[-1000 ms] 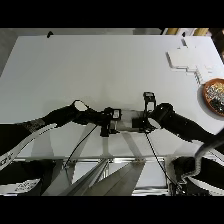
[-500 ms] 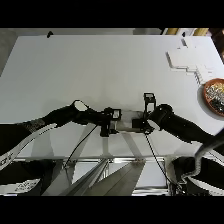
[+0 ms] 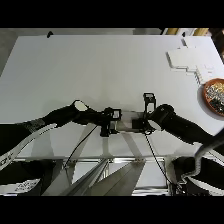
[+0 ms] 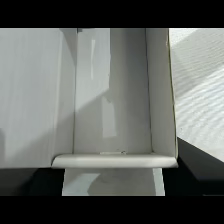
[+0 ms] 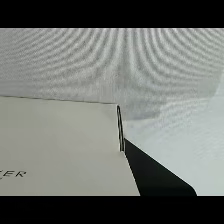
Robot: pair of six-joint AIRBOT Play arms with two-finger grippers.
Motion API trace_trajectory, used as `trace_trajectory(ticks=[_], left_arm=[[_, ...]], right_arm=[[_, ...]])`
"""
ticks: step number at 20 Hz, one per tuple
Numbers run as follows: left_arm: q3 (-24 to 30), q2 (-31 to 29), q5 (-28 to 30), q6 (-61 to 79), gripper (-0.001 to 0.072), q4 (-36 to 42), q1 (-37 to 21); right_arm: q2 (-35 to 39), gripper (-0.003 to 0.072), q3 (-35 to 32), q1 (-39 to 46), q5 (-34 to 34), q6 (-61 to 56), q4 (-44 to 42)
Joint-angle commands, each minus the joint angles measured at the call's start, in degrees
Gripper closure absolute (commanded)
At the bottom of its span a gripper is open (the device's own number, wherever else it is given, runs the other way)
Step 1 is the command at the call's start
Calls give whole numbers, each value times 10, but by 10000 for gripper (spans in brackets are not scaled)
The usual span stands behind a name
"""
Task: Fold the box and place the chain.
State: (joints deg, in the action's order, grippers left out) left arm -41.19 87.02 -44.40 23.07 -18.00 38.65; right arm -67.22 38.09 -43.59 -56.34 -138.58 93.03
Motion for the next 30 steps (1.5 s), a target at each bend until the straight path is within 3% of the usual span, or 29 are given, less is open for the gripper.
trace_trajectory(ticks=[1,6,7,8,9,13,14,16,18,22,26,30], left_arm=[[0,0,0,-1,319,0,0],[0,0,0,-1,319,0,0],[0,0,0,-1,319,0,0],[0,0,0,-1,319,0,0],[0,0,0,-1,319,0,0],[0,0,0,-1,319,0,0],[0,0,0,-1,319,0,0],[0,0,0,-1,319,0,0],[0,0,0,-1,319,0,0],[0,0,0,-1,319,0,0],[0,0,0,-1,319,0,0],[0,0,0,-1,319,0,0]], right_arm=[[5,499,0,0,0,6,1],[0,507,-2,0,-1,6,-6],[-4,533,-4,0,-3,6,-9],[-7,618,-4,0,-5,6,-10],[-7,653,-4,0,-6,6,-9],[-7,671,-4,0,-6,6,-9],[-7,664,-4,0,-6,7,-9],[-2,546,-4,0,-14,26,-11],[15,542,-4,0,-39,87,-9],[92,376,-3,6,-118,226,9],[220,373,38,64,-198,304,36],[288,387,164,226,-213,415,113]])
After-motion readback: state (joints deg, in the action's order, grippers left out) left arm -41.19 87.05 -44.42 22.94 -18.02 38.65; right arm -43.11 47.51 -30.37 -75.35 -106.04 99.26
